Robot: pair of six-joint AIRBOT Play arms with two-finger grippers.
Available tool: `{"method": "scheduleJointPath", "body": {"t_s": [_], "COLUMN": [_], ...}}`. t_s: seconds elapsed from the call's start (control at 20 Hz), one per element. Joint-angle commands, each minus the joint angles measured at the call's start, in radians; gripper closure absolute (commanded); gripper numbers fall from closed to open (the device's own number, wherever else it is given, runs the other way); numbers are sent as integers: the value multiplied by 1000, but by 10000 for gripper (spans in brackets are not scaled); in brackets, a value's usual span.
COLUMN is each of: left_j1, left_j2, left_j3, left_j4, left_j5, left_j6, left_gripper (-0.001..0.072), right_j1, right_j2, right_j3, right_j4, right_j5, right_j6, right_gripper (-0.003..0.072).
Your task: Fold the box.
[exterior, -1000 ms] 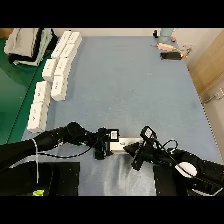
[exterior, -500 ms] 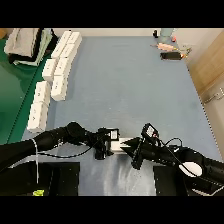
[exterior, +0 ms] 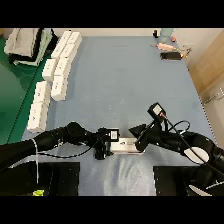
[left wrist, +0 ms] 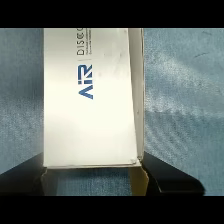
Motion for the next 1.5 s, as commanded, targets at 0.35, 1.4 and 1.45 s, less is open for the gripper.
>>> {"method": "scheduleJointPath", "body": {"t_s": [0.35,1.4,1.45], "left_j1": [42,1009,1043], "left_j2": [12,585,579], "left_j3": [7,-68,-68], "left_j4": [5,829,833], "left_j5": [45,-315,-306], "left_j6": [-191,-1259,-1258], "left_gripper": [184,184,183], "right_j1": [-222,-221,-221], "right_j2": [-161,-301,-303], "right_j3": [308,306,305], "right_j4": [-546,-552,-552], "right_j5": [452,409,409], "right_j6": [717,714,711], "right_gripper": [671,671,671]}}
